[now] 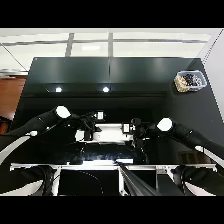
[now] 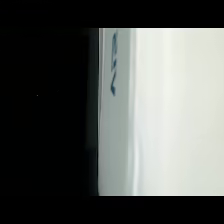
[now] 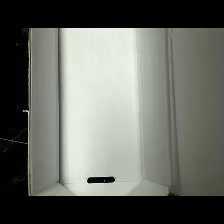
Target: Fold the box and place the chain.
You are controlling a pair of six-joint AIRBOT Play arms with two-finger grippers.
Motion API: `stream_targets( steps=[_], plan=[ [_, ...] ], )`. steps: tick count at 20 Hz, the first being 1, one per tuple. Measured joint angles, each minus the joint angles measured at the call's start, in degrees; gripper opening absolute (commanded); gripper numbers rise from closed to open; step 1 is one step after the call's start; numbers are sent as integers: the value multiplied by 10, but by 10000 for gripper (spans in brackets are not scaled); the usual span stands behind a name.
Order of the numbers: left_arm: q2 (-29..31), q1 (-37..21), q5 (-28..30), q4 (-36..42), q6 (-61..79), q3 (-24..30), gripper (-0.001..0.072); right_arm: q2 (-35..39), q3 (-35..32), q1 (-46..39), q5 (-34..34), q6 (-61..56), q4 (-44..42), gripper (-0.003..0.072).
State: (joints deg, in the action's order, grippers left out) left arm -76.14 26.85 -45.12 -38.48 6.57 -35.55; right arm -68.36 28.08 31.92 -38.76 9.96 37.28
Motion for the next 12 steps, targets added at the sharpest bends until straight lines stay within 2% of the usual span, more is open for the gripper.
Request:
stream_targets(
  steps=[8,10,12],
  plan=[
    [0,0,0,0,-9,0,46,-7,0,0,-2,-1,-5,524],
    [1,0,3,-1,-23,0,250,-8,0,0,-1,-1,-5,524],
    [5,0,0,-2,-30,0,374,-9,0,0,0,-1,-5,524]
  ],
)
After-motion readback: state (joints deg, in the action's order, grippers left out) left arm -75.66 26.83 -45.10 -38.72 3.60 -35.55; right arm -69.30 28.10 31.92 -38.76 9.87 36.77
